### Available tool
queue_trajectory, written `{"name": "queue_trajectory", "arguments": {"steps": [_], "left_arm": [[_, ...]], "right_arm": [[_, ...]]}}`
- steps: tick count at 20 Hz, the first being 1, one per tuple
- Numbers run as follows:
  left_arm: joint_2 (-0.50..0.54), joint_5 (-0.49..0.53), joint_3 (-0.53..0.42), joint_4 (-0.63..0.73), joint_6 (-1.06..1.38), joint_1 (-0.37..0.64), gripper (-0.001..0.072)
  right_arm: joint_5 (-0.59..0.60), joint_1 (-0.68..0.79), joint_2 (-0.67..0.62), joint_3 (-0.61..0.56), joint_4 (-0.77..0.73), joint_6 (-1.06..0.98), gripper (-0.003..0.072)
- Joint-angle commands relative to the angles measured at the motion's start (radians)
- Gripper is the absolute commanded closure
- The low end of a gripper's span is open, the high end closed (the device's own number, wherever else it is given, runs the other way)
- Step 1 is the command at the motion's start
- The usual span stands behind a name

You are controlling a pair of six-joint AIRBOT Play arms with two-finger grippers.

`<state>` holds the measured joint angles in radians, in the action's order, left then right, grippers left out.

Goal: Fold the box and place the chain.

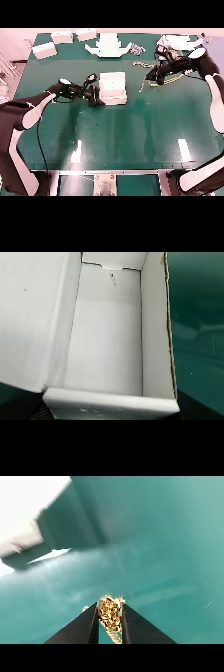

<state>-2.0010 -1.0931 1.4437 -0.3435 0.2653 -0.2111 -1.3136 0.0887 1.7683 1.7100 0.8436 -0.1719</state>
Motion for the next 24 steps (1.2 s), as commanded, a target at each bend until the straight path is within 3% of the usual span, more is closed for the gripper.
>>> {"name": "queue_trajectory", "arguments": {"steps": [1,8,13,19,24], "left_arm": [[0.000,0.000,0.000,0.000,0.000,0.000,0.0222],[0.000,0.000,0.000,0.000,0.001,0.000,0.0222],[0.000,-0.007,0.000,0.000,0.000,0.000,0.0222],[0.000,-0.018,0.000,0.000,0.001,0.000,0.0222],[0.000,-0.018,0.000,0.000,0.001,0.000,0.0222]], "right_arm": [[-0.096,-0.019,-0.091,0.001,-0.006,-0.102,0.0677],[-0.098,-0.162,-0.284,0.001,-0.002,-0.243,0.0677],[0.036,-0.270,-0.405,0.001,0.039,-0.367,0.0677],[0.207,-0.410,-0.401,0.000,0.111,-0.465,0.0677],[0.215,-0.441,-0.369,-0.034,0.111,-0.536,0.0677]]}}
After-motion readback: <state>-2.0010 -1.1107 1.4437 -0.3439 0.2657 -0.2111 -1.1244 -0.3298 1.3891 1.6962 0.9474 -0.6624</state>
